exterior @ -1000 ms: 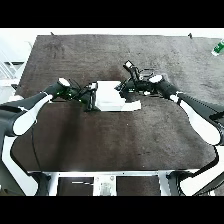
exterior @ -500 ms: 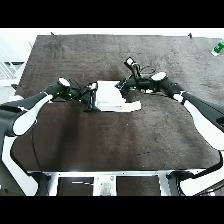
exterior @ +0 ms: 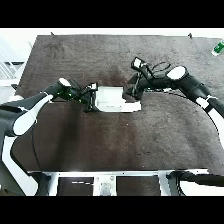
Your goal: Fold the box and place the chain.
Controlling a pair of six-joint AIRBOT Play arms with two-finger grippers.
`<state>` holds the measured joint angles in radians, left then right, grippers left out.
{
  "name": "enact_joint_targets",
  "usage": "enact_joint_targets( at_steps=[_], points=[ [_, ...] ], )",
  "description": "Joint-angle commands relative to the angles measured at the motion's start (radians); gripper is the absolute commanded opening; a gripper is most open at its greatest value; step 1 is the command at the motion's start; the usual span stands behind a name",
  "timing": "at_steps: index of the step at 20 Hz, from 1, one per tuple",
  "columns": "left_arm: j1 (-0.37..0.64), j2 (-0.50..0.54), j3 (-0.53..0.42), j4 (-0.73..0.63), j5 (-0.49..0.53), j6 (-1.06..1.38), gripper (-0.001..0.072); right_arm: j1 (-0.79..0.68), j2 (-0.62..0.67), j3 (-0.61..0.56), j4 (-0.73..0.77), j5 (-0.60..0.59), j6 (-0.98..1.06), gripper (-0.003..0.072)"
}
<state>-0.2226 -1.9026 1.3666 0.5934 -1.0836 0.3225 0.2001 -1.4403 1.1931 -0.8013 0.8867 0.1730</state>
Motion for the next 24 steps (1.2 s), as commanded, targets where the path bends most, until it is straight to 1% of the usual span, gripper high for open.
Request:
enact_joint_targets(
  at_steps=[1, 2, 3, 4, 10, 15, 16, 17, 19, 20, 21, 23, 24],
  points=[
    [0.000, 0.000, 0.000, -0.002, 0.002, -0.001, 0.0465, -0.010, 0.005, -0.069, -0.093, 0.028, -0.142, 0.0549],
    [0.000, 0.000, 0.000, -0.002, 0.002, -0.001, 0.0465, -0.008, -0.006, -0.085, -0.093, 0.028, -0.191, 0.0552],
    [0.000, 0.000, 0.000, -0.002, 0.002, -0.001, 0.0465, -0.007, -0.017, -0.094, -0.093, 0.029, -0.212, 0.0610],
    [0.000, 0.000, 0.000, -0.002, 0.002, -0.001, 0.0465, -0.007, -0.032, -0.095, -0.091, 0.028, -0.212, 0.0623],
    [0.000, 0.000, 0.000, -0.002, 0.002, -0.001, 0.0465, 0.017, -0.110, -0.095, -0.090, 0.026, -0.262, 0.0623],
    [0.000, 0.000, 0.000, -0.002, 0.002, -0.001, 0.0465, 0.055, -0.132, -0.094, -0.090, -0.076, -0.264, 0.0620],
    [0.000, 0.000, 0.000, -0.002, 0.002, -0.001, 0.0465, 0.055, -0.134, -0.094, -0.090, -0.080, -0.264, 0.0601],
    [0.000, 0.000, 0.000, -0.002, 0.002, -0.001, 0.0465, 0.055, -0.135, -0.094, -0.090, -0.093, -0.260, 0.0567],
    [0.000, 0.000, 0.000, -0.002, 0.002, -0.001, 0.0465, 0.054, -0.136, -0.093, -0.089, -0.102, -0.260, 0.0555],
    [0.000, 0.000, 0.000, -0.002, 0.002, -0.001, 0.0465, 0.060, -0.136, -0.093, -0.090, -0.101, -0.260, 0.0488],
    [0.000, 0.000, 0.000, -0.002, 0.002, -0.002, 0.0465, 0.067, -0.136, -0.093, -0.090, -0.101, -0.260, 0.0475],
    [0.000, 0.000, 0.000, -0.002, 0.002, -0.002, 0.0465, 0.084, -0.136, -0.093, -0.089, -0.101, -0.260, 0.0361],
    [0.000, 0.000, 0.000, -0.002, 0.002, -0.002, 0.0465, 0.092, -0.136, -0.093, -0.089, -0.102, -0.261, 0.0355]
  ],
)
